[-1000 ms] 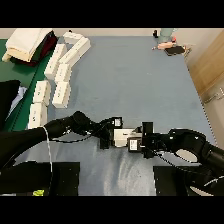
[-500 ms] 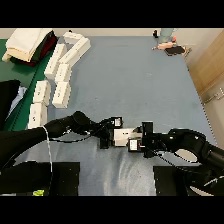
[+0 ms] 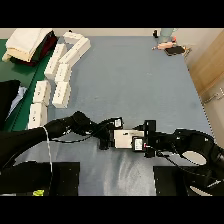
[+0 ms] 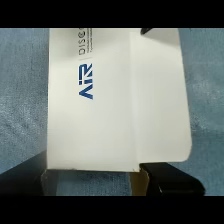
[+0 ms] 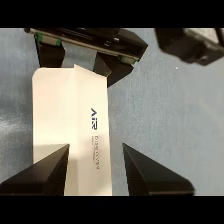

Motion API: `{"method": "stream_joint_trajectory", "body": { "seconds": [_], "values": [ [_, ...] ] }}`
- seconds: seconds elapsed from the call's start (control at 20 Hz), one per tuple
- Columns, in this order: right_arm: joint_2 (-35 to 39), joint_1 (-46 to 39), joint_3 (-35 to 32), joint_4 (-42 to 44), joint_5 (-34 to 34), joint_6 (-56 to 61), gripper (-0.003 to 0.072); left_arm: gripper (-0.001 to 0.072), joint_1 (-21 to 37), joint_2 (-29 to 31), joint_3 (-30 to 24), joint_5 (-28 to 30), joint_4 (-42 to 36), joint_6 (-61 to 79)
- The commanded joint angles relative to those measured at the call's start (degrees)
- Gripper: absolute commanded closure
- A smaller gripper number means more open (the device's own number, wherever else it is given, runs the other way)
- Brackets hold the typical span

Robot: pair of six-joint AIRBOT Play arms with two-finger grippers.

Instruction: Fold the box.

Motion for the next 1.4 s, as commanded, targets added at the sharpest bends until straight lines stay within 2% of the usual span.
{"method": "stream_joint_trajectory", "body": {
  "seconds": [0.0,0.1,0.2,0.5,0.55,0.7,0.75,0.85,0.9,1.0,1.1,1.35],
  "values": [
    [0.5,0.1,0.0,2.6,1.5,0.0,0.0181,0.0181,0.0,0.0,0.0,0.3,0.0,-0.1],
    [0.4,0.1,0.0,6.6,4.4,-0.4,0.0181,0.0181,0.0,0.0,0.0,0.3,0.0,-0.1],
    [-0.2,0.0,0.0,6.9,6.3,-0.9,0.0168,0.0181,0.0,0.0,0.0,0.3,0.0,-0.1],
    [-3.9,0.0,0.0,-0.6,3.4,-0.9,0.0149,0.0181,0.0,0.0,0.0,0.3,0.0,-0.1],
    [-4.0,0.0,0.0,-0.7,3.2,-0.9,0.0076,0.0181,0.0,0.0,0.0,0.3,0.0,-0.1],
    [-4.2,0.0,0.0,-1.2,2.9,-0.9,0.0071,0.0181,0.0,0.0,0.0,0.3,0.0,-0.1],
    [-4.2,0.0,0.0,-1.7,2.9,-0.9,0.0113,0.0181,0.0,0.0,0.0,0.3,0.0,-0.1],
    [-4.2,0.0,0.0,-1.8,3.0,-1.1,0.012,0.0181,0.0,0.0,0.0,0.3,0.0,-0.1],
    [-4.2,0.0,0.0,-1.8,3.0,-1.4,0.0179,0.0181,0.0,0.0,0.0,0.3,0.0,-0.1],
    [-4.2,0.0,0.0,-2.2,2.7,-1.6,0.0192,0.0181,0.0,0.0,0.0,0.3,0.0,-0.1],
    [-4.2,0.0,-0.1,-2.2,2.6,-1.6,0.025,0.0181,0.0,0.0,0.0,0.3,0.0,-0.1],
    [-6.0,0.0,-0.2,-2.7,1.6,-1.6,0.0252,0.0181,0.0,0.0,0.0,0.3,0.0,-0.1]
  ]
}}
